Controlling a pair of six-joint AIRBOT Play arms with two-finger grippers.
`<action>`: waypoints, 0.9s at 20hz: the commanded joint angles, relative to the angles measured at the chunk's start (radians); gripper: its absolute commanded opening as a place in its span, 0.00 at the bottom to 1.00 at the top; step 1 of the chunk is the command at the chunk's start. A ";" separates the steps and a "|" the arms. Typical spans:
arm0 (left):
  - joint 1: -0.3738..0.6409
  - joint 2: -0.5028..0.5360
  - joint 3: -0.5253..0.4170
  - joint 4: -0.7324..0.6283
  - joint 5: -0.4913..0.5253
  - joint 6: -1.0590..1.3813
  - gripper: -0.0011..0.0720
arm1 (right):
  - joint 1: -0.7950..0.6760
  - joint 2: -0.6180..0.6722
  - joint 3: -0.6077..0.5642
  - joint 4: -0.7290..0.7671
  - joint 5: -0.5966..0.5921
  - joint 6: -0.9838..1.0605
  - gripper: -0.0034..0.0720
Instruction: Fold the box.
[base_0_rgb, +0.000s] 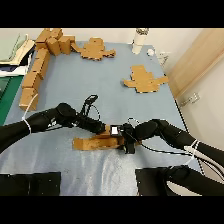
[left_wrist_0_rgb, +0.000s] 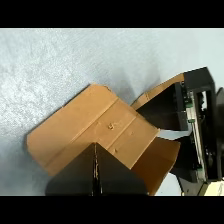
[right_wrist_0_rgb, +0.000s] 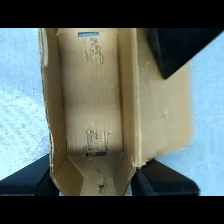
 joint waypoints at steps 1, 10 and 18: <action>0.072 -0.004 0.028 -0.010 -0.116 0.135 0.03 | 0.000 0.001 0.001 -0.002 0.002 0.000 0.79; 0.298 0.148 0.035 0.127 -0.469 0.642 0.03 | 0.000 0.001 0.001 -0.004 0.002 0.000 0.79; 0.305 0.185 -0.134 0.062 -0.243 0.969 0.63 | 0.000 0.001 0.001 -0.007 0.002 0.000 0.79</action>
